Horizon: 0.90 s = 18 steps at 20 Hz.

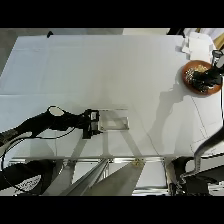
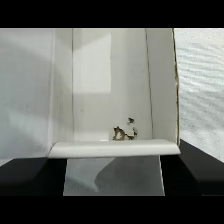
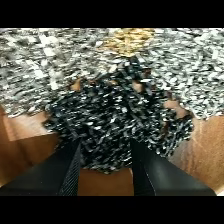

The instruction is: Fold the box and place the chain.

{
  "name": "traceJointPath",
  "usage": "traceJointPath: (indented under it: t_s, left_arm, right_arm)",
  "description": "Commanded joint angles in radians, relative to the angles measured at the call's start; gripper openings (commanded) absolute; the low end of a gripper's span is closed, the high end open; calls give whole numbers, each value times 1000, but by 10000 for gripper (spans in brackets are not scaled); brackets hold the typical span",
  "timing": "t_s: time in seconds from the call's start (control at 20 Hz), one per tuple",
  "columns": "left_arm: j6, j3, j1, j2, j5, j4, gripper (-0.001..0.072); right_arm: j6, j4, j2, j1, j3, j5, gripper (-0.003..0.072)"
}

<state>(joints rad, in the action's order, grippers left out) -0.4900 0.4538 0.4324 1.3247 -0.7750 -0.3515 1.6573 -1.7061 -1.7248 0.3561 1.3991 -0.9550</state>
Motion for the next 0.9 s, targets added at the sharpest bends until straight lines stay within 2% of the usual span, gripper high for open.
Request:
traceJointPath:
  t_s: [0.0,0.15,0.25,0.4,0.45,0.6,0.85]
  left_arm:
    - [0,0,-1,0,0,0,255]
    - [0,0,-1,0,0,0,255]
    - [0,0,-1,0,0,0,255]
    - [0,0,-1,0,0,0,255]
    - [0,0,-1,0,0,0,255]
    - [0,0,-1,0,0,0,255]
    - [0,0,-1,0,0,0,255]
  right_arm:
    - [-12,42,-8,21,1,10,293]
    - [-47,122,-10,24,1,52,275]
    - [-46,135,-21,24,1,50,102]
    - [-47,136,-48,24,1,5,89]
    - [-47,136,-44,24,1,0,15]
    - [-91,137,19,21,1,-5,14]
    - [-259,197,261,15,1,-66,15]
